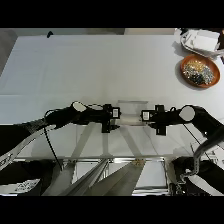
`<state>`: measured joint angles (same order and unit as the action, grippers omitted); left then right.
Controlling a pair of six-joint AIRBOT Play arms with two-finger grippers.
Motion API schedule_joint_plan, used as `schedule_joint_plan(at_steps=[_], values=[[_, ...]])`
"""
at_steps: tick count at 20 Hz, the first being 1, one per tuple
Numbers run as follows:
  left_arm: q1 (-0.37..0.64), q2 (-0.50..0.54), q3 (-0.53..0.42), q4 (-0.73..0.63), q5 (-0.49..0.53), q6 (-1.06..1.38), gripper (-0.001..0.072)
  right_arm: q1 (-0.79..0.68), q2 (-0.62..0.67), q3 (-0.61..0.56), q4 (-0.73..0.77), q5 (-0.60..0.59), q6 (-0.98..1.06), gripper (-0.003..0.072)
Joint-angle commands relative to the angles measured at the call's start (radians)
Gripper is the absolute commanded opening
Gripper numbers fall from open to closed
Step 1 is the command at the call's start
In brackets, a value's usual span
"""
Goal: Fold the box and place the chain.
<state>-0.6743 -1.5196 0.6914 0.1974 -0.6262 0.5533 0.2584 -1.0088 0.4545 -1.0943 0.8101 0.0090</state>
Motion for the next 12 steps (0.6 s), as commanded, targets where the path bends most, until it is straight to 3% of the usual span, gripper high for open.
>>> schedule_joint_plan(at_steps=[1,7,8,12], values=[[0.0,0.0,0.0,0.0,-0.002,0.0,0.0088,0.0,-0.008,-0.001,0.058,-0.021,-0.028,0.0235],[0.0,0.0,0.0,0.0,-0.003,0.0,0.0088,0.0,-0.008,-0.001,0.106,-0.01,-0.048,0.0211],[0.0,0.0,0.0,0.0,-0.003,0.0,0.0088,0.0,-0.008,-0.001,0.106,0.001,-0.048,0.015],[0.0,0.0,0.0,0.0,-0.003,0.0,0.0088,0.0,-0.008,-0.001,0.114,-0.004,-0.048,0.0144]])
